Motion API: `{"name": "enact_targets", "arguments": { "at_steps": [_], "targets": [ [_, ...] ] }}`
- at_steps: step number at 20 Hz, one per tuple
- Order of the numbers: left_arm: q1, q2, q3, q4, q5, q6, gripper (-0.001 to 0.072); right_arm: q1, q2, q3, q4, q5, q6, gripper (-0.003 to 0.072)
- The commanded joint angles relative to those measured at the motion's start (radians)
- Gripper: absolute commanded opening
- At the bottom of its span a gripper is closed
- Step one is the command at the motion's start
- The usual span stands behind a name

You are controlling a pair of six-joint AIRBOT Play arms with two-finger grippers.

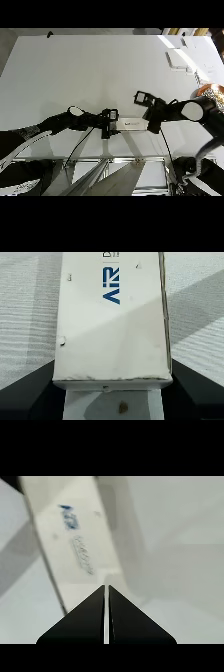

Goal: Fold the box and place the chain.

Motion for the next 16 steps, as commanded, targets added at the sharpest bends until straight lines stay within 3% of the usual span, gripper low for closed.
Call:
{"name": "enact_targets", "arguments": {
  "at_steps": [1,7,11,16],
  "targets": [
    [0.000,0.000,0.000,0.002,0.001,0.002,0.0205,-0.164,0.038,0.002,-0.109,0.042,0.183,0.0026],
    [0.000,0.000,0.000,-0.001,0.002,0.018,0.0205,-0.444,0.032,-0.085,-0.187,0.022,0.552,0.0020],
    [0.000,0.000,0.000,-0.001,0.001,0.018,0.0205,-0.509,0.032,-0.169,-0.187,0.007,0.558,0.0019],
    [0.000,0.000,0.000,-0.001,0.002,0.018,0.0204,-0.509,0.032,-0.188,-0.167,-0.019,0.558,0.0021]
  ]
}}
